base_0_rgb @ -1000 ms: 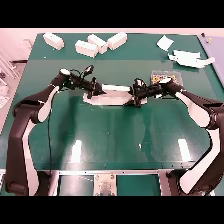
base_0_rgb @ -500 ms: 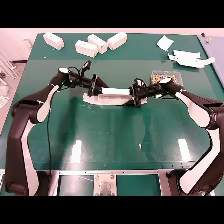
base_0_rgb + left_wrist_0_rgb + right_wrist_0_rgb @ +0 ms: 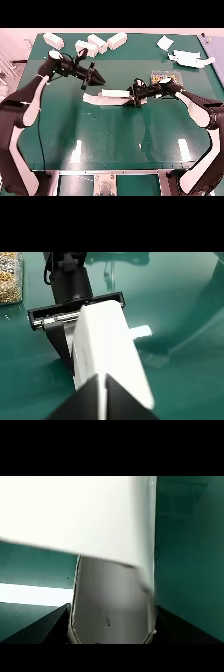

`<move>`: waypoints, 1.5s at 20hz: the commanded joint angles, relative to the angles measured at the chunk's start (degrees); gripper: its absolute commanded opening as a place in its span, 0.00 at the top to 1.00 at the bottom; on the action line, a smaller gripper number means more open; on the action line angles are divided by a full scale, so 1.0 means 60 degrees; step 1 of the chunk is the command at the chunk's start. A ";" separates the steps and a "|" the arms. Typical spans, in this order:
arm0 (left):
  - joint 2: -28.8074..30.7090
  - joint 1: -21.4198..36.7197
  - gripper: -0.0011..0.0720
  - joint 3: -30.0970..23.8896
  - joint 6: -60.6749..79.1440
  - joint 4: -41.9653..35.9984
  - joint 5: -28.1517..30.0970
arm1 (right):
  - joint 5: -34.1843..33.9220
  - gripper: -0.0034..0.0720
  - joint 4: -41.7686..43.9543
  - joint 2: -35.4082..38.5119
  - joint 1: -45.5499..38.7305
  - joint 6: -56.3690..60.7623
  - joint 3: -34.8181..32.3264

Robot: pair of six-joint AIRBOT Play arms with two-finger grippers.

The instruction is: Fold the box and place the chain.

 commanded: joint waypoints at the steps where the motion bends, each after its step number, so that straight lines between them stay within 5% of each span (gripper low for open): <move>1: 0.1009 0.0000 0.95 0.0004 -0.0510 0.1566 -0.0157 | 0.0004 0.32 0.0000 -0.0007 0.0004 0.0011 -0.0004; 8: 0.1814 -0.0004 0.96 -0.0051 -0.2940 0.1188 -0.1286 | 0.0004 0.32 0.0000 -0.0007 0.0004 0.0011 -0.0004; 10: 0.2076 -0.0004 0.96 -0.0707 -0.2962 0.0710 -0.0827 | 0.0004 0.32 0.0000 -0.0007 0.0004 0.0011 -0.0004; 13: 0.3009 -0.0015 0.96 -0.2583 -0.2758 0.0641 0.0969 | 0.0004 0.32 0.0000 -0.0007 0.0004 0.0011 -0.0004; 18: 0.5042 -0.0040 0.96 -0.7264 -0.0233 -0.1162 0.4353 | 0.0004 0.32 0.0000 -0.0007 0.0004 0.0011 -0.0004; 21: 0.5220 -0.0051 0.96 -0.9005 0.1308 -0.1796 0.4830 | 0.0004 0.32 0.0000 -0.0007 0.0004 0.0011 -0.0004; 26: 0.4863 -0.0328 0.95 -0.9377 0.2131 -0.2073 0.6488 | 0.0007 0.32 0.0000 -0.0007 0.0004 0.0011 -0.0004; 30: 0.4109 -0.0390 0.95 -0.9020 0.2408 -0.3049 0.6499 | 0.0004 0.32 0.0000 -0.0007 0.0004 0.0011 -0.0004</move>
